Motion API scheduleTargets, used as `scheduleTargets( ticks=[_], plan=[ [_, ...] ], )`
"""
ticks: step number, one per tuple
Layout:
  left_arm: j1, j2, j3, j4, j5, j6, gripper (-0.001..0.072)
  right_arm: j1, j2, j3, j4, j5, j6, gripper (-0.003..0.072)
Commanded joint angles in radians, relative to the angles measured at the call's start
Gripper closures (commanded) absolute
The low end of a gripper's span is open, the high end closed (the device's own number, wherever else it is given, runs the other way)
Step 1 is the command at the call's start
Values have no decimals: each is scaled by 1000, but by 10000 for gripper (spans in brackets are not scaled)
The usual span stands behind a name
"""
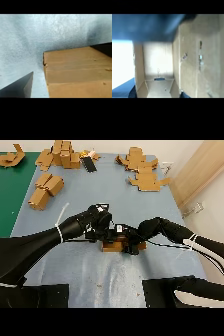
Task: Fold the box.
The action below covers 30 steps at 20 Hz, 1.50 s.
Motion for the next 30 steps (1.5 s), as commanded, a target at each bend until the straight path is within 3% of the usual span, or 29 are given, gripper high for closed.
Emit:
scheduleTargets(
  ticks=[1, 16, 21, 22, 23, 24, 27, 30],
  plan=[
    [32, 35, 1, 2, -17, 4, 181, 1, 0, 0, -1, 0, 0, 189],
    [82, 57, 4, 17, -85, 20, 180, 1, 0, 0, 0, 0, 0, 189],
    [111, 61, 68, 29, -119, 104, 182, 1, 0, 0, -1, 0, 0, 189],
    [115, 66, 85, 46, -142, 129, 239, 1, 0, 0, -1, 0, 0, 189],
    [121, 69, 98, 80, -185, 166, 622, 1, 0, 0, 0, 0, 0, 189],
    [126, 72, 101, 129, -237, 207, 700, 1, 0, 0, 0, 0, 0, 189],
    [155, 57, 99, 212, -364, 206, 700, 1, 0, 0, -1, 0, 0, 189],
    [182, 29, 83, 215, -297, 291, 700, 1, 0, 0, -1, 0, 0, 189]
  ],
)
